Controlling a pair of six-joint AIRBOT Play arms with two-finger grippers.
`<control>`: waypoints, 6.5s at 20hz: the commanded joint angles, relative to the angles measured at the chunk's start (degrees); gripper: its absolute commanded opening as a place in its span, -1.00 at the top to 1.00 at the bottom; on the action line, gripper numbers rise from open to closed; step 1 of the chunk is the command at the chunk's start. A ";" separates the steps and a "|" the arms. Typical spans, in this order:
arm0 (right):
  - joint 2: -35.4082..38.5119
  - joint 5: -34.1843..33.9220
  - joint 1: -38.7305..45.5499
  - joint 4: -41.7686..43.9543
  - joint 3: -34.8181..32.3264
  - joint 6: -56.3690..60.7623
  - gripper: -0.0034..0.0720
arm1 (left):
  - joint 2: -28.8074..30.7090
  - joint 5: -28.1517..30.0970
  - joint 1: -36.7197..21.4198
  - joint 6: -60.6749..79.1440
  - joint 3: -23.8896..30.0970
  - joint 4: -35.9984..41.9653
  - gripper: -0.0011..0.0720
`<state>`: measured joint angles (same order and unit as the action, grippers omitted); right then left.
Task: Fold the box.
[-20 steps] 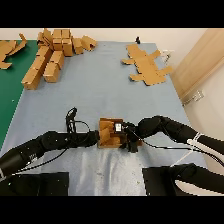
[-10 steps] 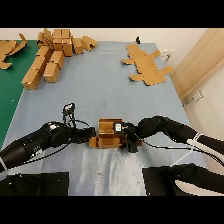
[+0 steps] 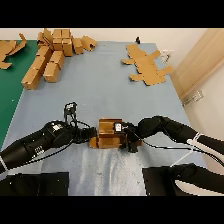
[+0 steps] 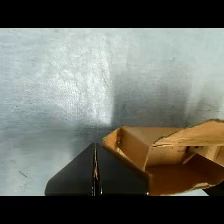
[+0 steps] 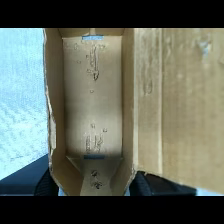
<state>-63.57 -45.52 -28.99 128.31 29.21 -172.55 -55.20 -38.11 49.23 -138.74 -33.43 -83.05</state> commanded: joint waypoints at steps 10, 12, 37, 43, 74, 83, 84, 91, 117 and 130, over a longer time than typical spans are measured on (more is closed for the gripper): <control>-0.02 0.02 -0.04 0.00 0.00 0.02 -0.46 | -2.95 -0.13 4.63 -1.79 -1.66 2.10 0.96; -0.02 0.02 -0.04 0.00 0.00 0.02 -0.46 | -4.07 -3.19 5.22 -3.98 -3.72 -1.49 0.96; -0.02 0.02 -0.04 0.00 0.00 0.02 -0.46 | -4.04 -9.79 4.72 -0.07 -10.08 2.32 -0.02; -0.02 0.02 -0.04 0.00 0.00 0.02 -0.46 | -6.25 -8.39 4.94 0.37 -10.08 3.80 -0.71; -0.02 0.02 -0.04 0.00 0.00 0.02 -0.46 | -14.47 -9.01 5.07 2.14 -14.36 4.96 -0.70; -0.02 0.02 -0.04 0.00 0.00 0.02 -0.46 | -24.24 -23.04 9.09 -0.98 -25.20 -3.85 -0.70; -0.02 0.02 -0.04 0.00 0.00 0.02 -0.46 | -25.07 -24.33 9.42 -0.98 -26.01 -4.92 -0.70; -0.02 0.02 -0.04 -0.02 0.00 0.02 -0.46 | -25.77 -24.85 9.38 -0.35 -26.38 -5.29 -0.70; -0.02 0.02 -0.04 0.00 0.00 0.02 -0.46 | -25.81 -23.87 10.38 -0.15 -26.40 -4.59 -0.71; -0.02 0.02 -0.04 0.00 0.00 0.02 -0.46 | -20.57 -24.94 9.97 -0.17 -28.04 -5.35 -0.70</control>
<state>-63.57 -45.50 -29.02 128.31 29.21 -172.57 -76.71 -62.67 59.33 -138.89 -61.36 -88.07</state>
